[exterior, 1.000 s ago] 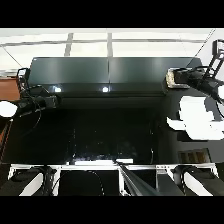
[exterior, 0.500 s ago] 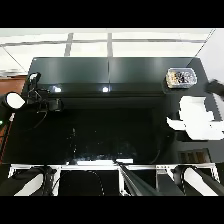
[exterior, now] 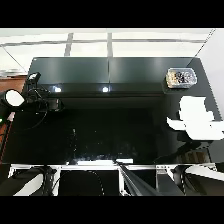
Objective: Fold the box and place the chain.
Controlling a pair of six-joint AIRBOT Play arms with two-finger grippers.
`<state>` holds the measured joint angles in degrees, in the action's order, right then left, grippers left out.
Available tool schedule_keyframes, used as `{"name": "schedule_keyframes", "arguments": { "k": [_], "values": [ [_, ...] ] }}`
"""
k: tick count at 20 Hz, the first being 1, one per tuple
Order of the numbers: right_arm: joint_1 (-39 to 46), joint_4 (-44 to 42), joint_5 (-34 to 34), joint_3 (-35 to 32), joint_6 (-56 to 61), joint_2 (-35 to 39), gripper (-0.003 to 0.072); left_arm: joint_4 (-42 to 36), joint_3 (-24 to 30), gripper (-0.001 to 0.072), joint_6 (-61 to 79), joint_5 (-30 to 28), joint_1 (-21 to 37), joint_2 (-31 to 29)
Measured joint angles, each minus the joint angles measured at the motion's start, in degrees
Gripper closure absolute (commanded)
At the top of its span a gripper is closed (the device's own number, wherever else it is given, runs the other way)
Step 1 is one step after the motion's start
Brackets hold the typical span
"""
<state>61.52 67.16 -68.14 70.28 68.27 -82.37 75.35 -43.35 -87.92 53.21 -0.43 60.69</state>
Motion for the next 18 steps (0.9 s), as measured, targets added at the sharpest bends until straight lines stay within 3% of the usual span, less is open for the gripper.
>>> {"name": "schedule_keyframes", "arguments": {
  "k": [7, 8, 9, 10, 11, 12, 18],
  "values": [
    [-0.7, 2.9, -5.8, 7.7, -8.9, -11.9, -0.0017, -3.2, 0.0, 0.0002, -0.2, 0.8, 0.0, 0.1],
    [-1.1, 3.1, -6.1, 8.2, -10.4, -12.9, 0.0034, -3.4, 0.0, 0.0003, -0.2, 0.8, 0.0, 0.2],
    [-1.6, 3.0, -6.4, 8.5, -12.2, -13.6, 0.0245, -3.6, 0.0, 0.0003, -0.2, 0.8, 0.0, 0.2],
    [-2.1, 2.6, -6.8, 8.7, -13.6, -14.0, 0.0347, -3.7, 0.0, 0.0003, -0.2, 0.8, 0.0, 0.3],
    [-2.7, 2.5, -7.2, 8.8, -14.8, -14.4, 0.0586, -3.8, 0.0, 0.0003, -0.2, 0.8, 0.0, 0.5],
    [-3.2, 2.4, -7.7, 8.9, -15.7, -14.6, 0.0670, -3.8, 0.0, 0.0003, -0.2, 0.8, 0.0, 0.7],
    [-7.8, 0.7, -13.0, 8.1, -17.2, -12.8, 0.0671, -4.0, 0.0, 0.0003, -0.3, 0.8, 0.0, 1.2]
  ]
}}
